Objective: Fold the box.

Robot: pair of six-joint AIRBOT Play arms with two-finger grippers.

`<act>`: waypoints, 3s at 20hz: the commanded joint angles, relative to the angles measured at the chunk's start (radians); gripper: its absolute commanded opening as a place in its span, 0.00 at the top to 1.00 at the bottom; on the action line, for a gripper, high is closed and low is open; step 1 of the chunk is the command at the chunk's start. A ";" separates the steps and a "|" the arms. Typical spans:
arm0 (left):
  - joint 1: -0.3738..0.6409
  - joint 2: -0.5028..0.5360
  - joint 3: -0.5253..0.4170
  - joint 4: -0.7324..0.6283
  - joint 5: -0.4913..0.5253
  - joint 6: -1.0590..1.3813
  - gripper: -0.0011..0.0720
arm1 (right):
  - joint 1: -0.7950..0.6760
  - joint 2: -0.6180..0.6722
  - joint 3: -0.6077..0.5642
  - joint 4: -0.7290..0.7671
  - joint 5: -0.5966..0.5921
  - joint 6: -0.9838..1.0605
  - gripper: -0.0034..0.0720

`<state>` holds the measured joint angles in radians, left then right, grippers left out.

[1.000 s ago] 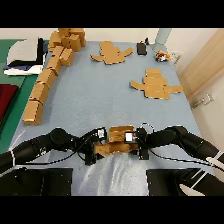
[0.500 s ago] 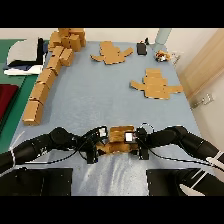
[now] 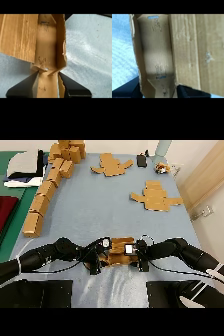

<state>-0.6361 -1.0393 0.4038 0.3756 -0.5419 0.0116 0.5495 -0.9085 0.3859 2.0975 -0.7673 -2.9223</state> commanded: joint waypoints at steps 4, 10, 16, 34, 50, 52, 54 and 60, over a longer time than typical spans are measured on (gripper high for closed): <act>0.000 -0.026 0.012 -0.003 0.018 0.025 0.52 | 0.001 0.001 0.001 0.000 0.000 0.000 0.28; 0.000 -0.027 0.034 -0.013 0.019 0.025 0.73 | 0.001 0.001 0.001 0.000 0.000 0.000 0.28; -0.025 -0.027 0.034 -0.051 0.066 0.024 0.73 | 0.001 0.001 0.001 0.000 0.000 0.000 0.28; -0.025 -0.070 0.034 -0.136 0.060 0.023 0.07 | 0.001 0.001 0.001 0.000 0.000 0.000 0.28; 0.012 0.256 0.034 0.432 0.011 -0.727 0.96 | 0.001 0.001 0.001 0.000 0.000 0.000 0.28; 0.096 0.314 0.034 0.665 -0.100 -1.142 0.97 | 0.001 0.001 0.001 0.000 0.000 0.000 0.28; 0.204 0.348 0.034 0.786 -0.230 -1.469 0.96 | 0.001 0.001 0.001 0.000 0.000 0.000 0.28; 0.401 0.326 -0.011 0.777 -0.401 -1.655 0.96 | 0.001 0.001 0.001 0.000 0.000 0.000 0.28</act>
<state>-0.3038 -0.7078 0.4156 1.1110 -0.8680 -1.4712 0.5499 -0.9085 0.3859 2.0979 -0.7677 -2.9227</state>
